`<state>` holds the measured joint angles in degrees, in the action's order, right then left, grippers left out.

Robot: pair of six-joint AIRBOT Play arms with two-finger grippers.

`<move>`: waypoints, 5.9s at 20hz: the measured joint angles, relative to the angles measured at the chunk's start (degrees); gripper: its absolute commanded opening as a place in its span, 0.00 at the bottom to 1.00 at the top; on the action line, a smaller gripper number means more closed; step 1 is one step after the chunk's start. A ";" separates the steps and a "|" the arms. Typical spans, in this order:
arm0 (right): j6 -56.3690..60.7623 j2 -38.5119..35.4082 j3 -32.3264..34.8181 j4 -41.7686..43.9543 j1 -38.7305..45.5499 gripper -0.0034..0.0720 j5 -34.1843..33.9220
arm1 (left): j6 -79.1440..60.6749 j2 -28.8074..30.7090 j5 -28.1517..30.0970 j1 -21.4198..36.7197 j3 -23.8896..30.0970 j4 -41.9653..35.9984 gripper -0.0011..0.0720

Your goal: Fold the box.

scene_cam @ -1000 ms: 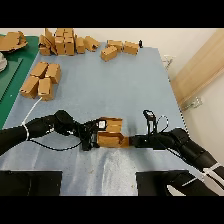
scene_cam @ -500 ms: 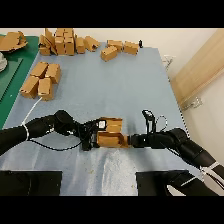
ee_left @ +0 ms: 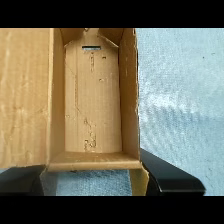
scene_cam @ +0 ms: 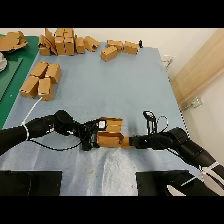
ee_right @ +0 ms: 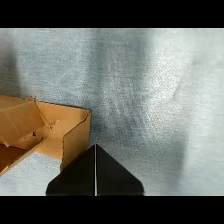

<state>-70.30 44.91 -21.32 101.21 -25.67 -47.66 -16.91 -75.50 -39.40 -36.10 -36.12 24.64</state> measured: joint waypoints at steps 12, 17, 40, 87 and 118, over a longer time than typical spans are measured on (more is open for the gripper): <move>-3.63 -0.83 -0.20 8.66 -0.20 0.05 4.15 | -0.02 -0.02 0.04 0.00 -0.02 -0.11 0.59; -3.65 -4.37 -0.11 8.22 0.00 0.05 2.67 | -0.02 0.00 -0.02 -0.04 0.00 -0.04 0.59; -4.33 -5.81 -2.23 14.43 -0.17 0.55 2.69 | -0.02 0.00 0.00 -0.04 0.00 0.00 0.59; 33.68 33.20 -34.64 -15.43 -24.00 0.58 -24.92 | -0.04 0.00 0.09 0.00 0.00 -0.04 0.59; -38.66 25.57 -21.79 45.20 25.55 0.04 -11.85 | -0.02 0.00 -0.02 0.00 0.00 0.00 0.59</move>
<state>-108.97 70.48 -43.11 146.41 -0.12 -59.51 -16.93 -75.50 -39.42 -36.10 -36.12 24.64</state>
